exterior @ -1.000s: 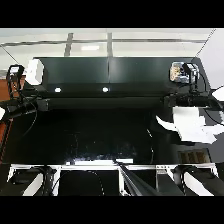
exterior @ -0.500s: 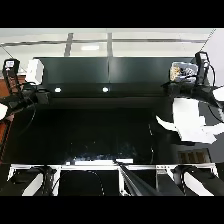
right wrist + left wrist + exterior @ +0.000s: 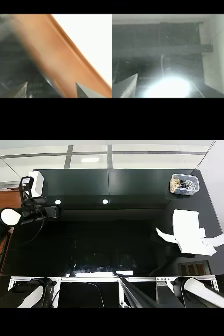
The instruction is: Fold the box and place the chain.
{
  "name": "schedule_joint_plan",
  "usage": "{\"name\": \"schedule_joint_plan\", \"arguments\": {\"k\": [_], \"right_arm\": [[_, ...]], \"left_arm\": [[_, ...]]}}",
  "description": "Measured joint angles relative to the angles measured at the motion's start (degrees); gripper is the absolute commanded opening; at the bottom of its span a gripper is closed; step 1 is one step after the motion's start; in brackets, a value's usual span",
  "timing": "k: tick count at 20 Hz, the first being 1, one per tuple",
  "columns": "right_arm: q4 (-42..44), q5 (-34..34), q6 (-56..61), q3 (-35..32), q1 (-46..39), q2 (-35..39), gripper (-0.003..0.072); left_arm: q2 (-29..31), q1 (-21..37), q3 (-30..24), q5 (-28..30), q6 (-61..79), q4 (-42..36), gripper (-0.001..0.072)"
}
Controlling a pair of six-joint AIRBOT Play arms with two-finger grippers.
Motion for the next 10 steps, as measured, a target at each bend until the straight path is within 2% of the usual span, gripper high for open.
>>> {"name": "schedule_joint_plan", "arguments": {"k": [3, 5, 9, 10], "right_arm": [[15.52, 13.44, -14.88, 7.63, -11.45, -9.20, 0.0696], [25.11, 24.35, -23.63, 12.11, -15.37, -15.08, 0.0696], [32.09, 36.44, -33.20, 16.17, -16.20, -22.60, 0.0689], [32.48, 37.90, -34.53, 16.59, -15.67, -23.61, 0.0551]], "left_arm": [[-0.79, -1.11, 0.00, -0.04, 0.02, -0.24, 0.0699], [-1.07, -1.49, 0.00, -0.04, 0.00, -0.50, 0.0699], [-1.25, -1.84, 0.00, -0.11, 0.02, -0.81, 0.0699], [-1.29, -1.86, 0.00, -0.13, 0.00, -0.81, 0.0699]]}}
